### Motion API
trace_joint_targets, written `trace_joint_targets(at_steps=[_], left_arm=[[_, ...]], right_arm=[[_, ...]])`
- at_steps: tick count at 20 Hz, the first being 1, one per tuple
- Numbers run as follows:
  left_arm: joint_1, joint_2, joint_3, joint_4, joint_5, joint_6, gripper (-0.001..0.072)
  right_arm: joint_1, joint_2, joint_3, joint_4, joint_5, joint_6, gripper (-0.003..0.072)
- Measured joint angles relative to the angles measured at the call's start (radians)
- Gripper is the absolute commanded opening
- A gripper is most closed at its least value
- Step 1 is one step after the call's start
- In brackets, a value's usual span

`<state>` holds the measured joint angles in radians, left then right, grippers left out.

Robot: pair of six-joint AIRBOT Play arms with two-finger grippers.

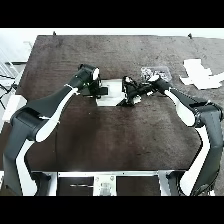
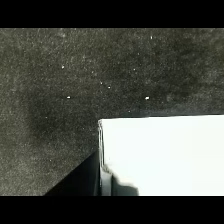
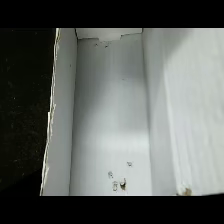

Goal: Fold the box and place the chain.

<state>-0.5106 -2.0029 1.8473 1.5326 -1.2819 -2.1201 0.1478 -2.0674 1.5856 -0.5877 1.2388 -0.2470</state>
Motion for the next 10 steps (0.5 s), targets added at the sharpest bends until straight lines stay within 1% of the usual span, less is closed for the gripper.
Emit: trace_joint_targets(at_steps=[1,2,4,5,6,7,8,9,10], left_arm=[[0.0,-0.001,-0.001,0.0,-0.002,0.0,0.002],[0.0,-0.002,-0.001,0.0,-0.005,0.001,0.0077],[0.0,-0.009,-0.007,-0.008,-0.041,0.005,0.0303],[0.001,-0.008,-0.004,-0.006,-0.052,0.011,0.0336],[0.003,-0.007,0.003,-0.011,-0.054,0.014,0.0337],[0.004,-0.006,0.012,-0.014,-0.055,0.022,0.042],[0.004,-0.003,0.026,-0.018,-0.055,0.032,0.0574],[0.004,-0.001,0.04,-0.024,-0.055,0.04,0.0591],[0.003,-0.002,0.055,-0.027,-0.061,0.05,0.0591]], right_arm=[[0.0,0.0,0.0,0.0,0.0,0.0,0.0586],[0.0,0.0,0.0,0.0,0.0,0.0,0.0586],[0.002,0.0,0.0,0.0,0.001,0.0,0.0586],[0.002,0.0,0.0,0.0,0.002,-0.001,0.0586],[0.001,0.0,0.0,-0.001,0.002,0.0,0.0586],[0.0,0.0,0.0,0.0,0.002,0.0,0.0586],[0.0,0.0,0.0,0.0,0.002,0.0,0.0586],[0.0,0.0,0.0,0.0,0.002,0.0,0.0586],[0.0,0.0,0.0,0.0,0.002,0.0,0.0586]])
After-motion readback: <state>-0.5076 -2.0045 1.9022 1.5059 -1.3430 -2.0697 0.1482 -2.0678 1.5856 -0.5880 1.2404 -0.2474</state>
